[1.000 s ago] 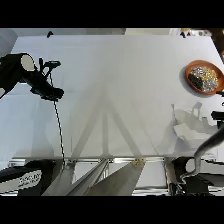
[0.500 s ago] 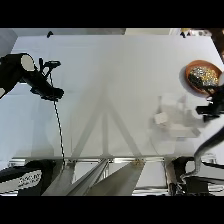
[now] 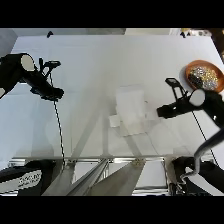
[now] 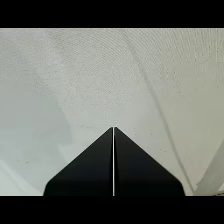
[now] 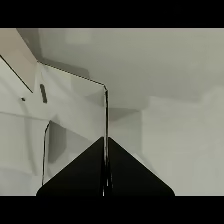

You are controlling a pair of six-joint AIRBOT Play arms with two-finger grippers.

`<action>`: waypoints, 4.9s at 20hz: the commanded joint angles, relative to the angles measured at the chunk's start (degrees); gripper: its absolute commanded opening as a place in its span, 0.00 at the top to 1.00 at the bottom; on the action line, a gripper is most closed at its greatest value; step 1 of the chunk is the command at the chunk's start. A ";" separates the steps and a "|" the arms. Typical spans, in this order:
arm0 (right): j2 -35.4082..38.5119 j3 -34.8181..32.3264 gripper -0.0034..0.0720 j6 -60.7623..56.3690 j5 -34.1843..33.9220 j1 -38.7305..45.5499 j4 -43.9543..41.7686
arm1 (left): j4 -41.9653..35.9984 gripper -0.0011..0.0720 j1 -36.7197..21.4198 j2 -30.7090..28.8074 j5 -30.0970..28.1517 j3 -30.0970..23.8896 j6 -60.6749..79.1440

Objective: Fold the box and place the chain.

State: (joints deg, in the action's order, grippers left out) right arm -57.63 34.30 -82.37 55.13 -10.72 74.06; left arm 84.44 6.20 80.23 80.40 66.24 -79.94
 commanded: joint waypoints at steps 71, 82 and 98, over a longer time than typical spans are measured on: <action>23.56 -0.68 0.32 -6.12 6.51 -13.55 6.36 | -46.45 0.98 27.96 14.05 -29.90 -6.01 77.11; 23.56 -0.68 0.32 -6.12 6.14 -13.55 6.54 | -46.21 0.98 27.96 14.34 -28.70 -5.99 77.37; 23.56 -0.70 0.32 -6.12 5.31 -13.55 6.51 | -41.66 0.98 28.39 14.36 -27.23 -1.46 77.09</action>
State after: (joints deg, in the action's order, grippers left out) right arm -34.11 33.58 -88.47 60.36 -24.29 80.60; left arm 43.35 34.52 94.56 54.98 64.55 -2.83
